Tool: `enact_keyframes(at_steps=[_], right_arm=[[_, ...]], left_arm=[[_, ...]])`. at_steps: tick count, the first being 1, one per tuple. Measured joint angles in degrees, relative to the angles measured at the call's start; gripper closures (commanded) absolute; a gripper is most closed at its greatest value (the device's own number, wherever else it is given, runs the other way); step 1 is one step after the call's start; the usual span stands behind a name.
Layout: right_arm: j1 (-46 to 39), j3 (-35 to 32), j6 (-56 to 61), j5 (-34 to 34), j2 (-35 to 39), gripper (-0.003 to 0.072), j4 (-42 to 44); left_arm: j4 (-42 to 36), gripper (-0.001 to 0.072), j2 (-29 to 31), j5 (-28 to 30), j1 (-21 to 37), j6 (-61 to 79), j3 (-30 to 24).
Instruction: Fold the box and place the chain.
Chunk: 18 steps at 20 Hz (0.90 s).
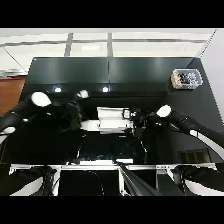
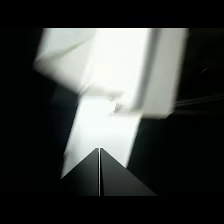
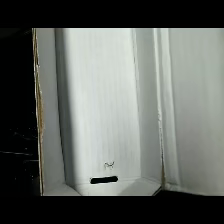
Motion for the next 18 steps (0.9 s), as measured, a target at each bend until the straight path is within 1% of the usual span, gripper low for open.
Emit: enact_keyframes(at_steps=[2, 3, 5, 7, 8, 10, 15, 18], right_arm=[[0.0, 0.0, 0.02, 0.0, 0.0, 0.0509, 0.0], [0.0, 0.0, 0.0, 0.0, 0.0, 0.0509, 0.0], [0.0, 0.0, 0.0, 0.0, 0.0, 0.051, 0.0], [0.0, 0.0, 0.02, 0.0, 0.0, 0.0509, 0.0], [0.0, 0.0, 0.0, 0.0, 0.0, 0.0509, 0.0], [0.0, 0.0, 0.02, 0.0, 0.0, 0.0509, 0.0], [0.0, 0.0, 0.0, 0.02, 0.0, 0.0509, 0.0], [0.0, 0.0, 0.0, 0.02, 0.0, 0.0509, 0.0]], left_arm=[[1.79, 0.0683, 0.5, -1.84, 7.85, -12.2, -0.9], [0.09, 0.0684, -0.02, -3.19, 12.02, -17.42, -1.77], [-7.13, 0.0685, -2.14, -7.41, 18.47, -22.14, -3.85], [-14.4, 0.0686, -4.92, -9.57, 21.86, -23.26, -5.6], [-16.39, 0.0686, -6.36, -10.19, 22.32, -23.63, -6.19], [-19.15, 0.0686, -9.09, -9.55, 21.4, -25.03, -6.88], [-21.46, 0.0686, -13.86, -5.66, 14.38, -28.3, -7.52], [-21.77, 0.0685, -15.87, -5.95, 10.36, -29.46, -7.63]])
